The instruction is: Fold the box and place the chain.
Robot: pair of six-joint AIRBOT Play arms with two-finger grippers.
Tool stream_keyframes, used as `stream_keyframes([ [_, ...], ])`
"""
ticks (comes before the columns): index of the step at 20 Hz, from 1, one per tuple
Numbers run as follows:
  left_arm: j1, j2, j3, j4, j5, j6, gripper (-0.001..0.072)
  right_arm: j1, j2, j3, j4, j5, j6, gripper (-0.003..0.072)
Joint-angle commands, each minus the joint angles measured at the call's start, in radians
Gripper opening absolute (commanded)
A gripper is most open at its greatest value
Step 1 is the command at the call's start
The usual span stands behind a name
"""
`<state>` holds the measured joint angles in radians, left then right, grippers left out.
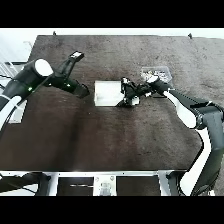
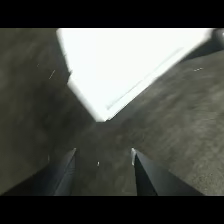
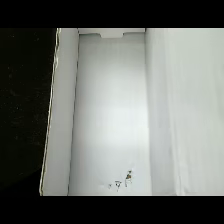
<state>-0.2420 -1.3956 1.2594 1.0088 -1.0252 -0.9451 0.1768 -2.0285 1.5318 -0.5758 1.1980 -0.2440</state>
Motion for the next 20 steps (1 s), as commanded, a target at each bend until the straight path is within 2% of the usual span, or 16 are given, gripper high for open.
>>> stream_keyframes([
  [1,0.063,0.017,-0.067,-0.164,0.064,0.326,0.0417,0.001,0.0,0.0,0.0,0.0,0.0,0.0585],
  [4,0.063,0.017,-0.067,-0.202,0.137,0.325,0.0417,0.001,0.0,0.0,0.0,0.0,0.0,0.0585],
  [5,0.063,0.016,-0.068,-0.202,0.131,0.363,0.0417,0.001,0.0,0.0,0.0,0.0,0.0,0.0585],
  [8,0.063,-0.012,-0.068,-0.306,0.067,0.768,0.0417,0.001,0.0,0.0,0.0,0.0,0.0,0.0586],
  [11,0.063,-0.09,-0.058,-0.351,0.013,0.971,0.0418,0.001,0.0,0.0,0.0,0.0,0.0,0.0586],
  [13,0.069,-0.186,-0.015,-0.351,-0.057,1.014,0.0418,0.001,0.0,0.0,0.0,0.0,0.0,0.0586],
  [15,0.105,-0.287,0.056,-0.412,-0.139,1.019,0.0417,0.001,0.0,0.0,0.0,0.0,0.0,0.0585],
  [17,0.145,-0.349,0.116,-0.474,-0.167,1.061,0.0418,0.001,0.0,0.0,0.0,0.0,0.0,0.0586],
  [20,0.182,-0.429,0.197,-0.456,-0.218,1.069,0.0418,0.001,0.0,0.0,0.0,0.0,0.0,0.0585],
])
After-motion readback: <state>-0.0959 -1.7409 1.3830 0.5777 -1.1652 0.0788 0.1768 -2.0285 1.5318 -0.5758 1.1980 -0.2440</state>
